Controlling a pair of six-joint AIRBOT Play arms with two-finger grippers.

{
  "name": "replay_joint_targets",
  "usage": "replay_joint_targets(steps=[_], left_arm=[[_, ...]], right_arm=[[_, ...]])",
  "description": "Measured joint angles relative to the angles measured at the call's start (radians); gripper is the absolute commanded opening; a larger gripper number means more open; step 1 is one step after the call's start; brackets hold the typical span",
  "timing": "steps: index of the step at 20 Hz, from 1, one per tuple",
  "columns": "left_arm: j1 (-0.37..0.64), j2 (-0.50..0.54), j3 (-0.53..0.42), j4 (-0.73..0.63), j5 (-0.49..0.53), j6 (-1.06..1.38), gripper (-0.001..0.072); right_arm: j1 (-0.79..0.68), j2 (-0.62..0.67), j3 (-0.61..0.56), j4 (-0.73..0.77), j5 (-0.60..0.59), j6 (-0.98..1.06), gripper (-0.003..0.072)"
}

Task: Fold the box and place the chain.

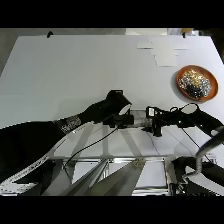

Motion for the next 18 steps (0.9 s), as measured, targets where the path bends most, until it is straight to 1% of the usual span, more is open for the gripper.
replay_joint_targets(steps=[1,2,3,6,10,11,12,13,15,17,18], left_arm=[[-0.001,0.0,0.0,0.0,0.006,-0.006,0.0188],[-0.002,0.0,0.0,0.0,0.011,-0.011,0.0124],[-0.002,0.0,0.0,0.001,0.011,-0.015,0.0075],[-0.003,-0.001,0.0,0.004,0.008,-0.021,0.0011],[-0.003,-0.002,0.0,0.002,0.004,-0.024,0.0007],[-0.003,-0.004,0.001,0.002,-0.001,-0.024,0.0017],[-0.003,-0.005,0.001,0.001,-0.005,-0.024,0.0103],[-0.004,-0.01,0.001,-0.003,-0.01,-0.025,0.0145],[-0.005,-0.011,0.001,-0.006,-0.02,-0.024,0.0144],[-0.005,-0.013,0.001,-0.004,-0.025,-0.024,0.0121],[-0.005,-0.013,0.001,-0.006,-0.027,-0.025,0.0028]], right_arm=[[0.0,0.0,0.0,0.0,0.0,0.0,0.0416],[0.0,0.0,0.0,0.0,0.0,0.0,0.0416],[0.0,0.0,0.0,0.0,0.0,0.0,0.0416],[0.0,0.0,0.0,-0.001,-0.001,0.0,0.0416],[0.0,0.0,0.0,0.0,-0.001,0.0,0.0416],[0.0,0.0,0.0,0.0,-0.001,0.0,0.0416],[0.0,0.0,0.0,0.0,-0.001,0.0,0.0416],[0.0,0.0,0.0,0.001,0.001,0.0,0.0416],[0.0,0.0,0.0,0.001,0.004,-0.001,0.0416],[0.0,0.0,0.0,0.001,0.002,-0.001,0.0416],[0.0,0.0,0.0,0.001,0.002,-0.001,0.0416]])
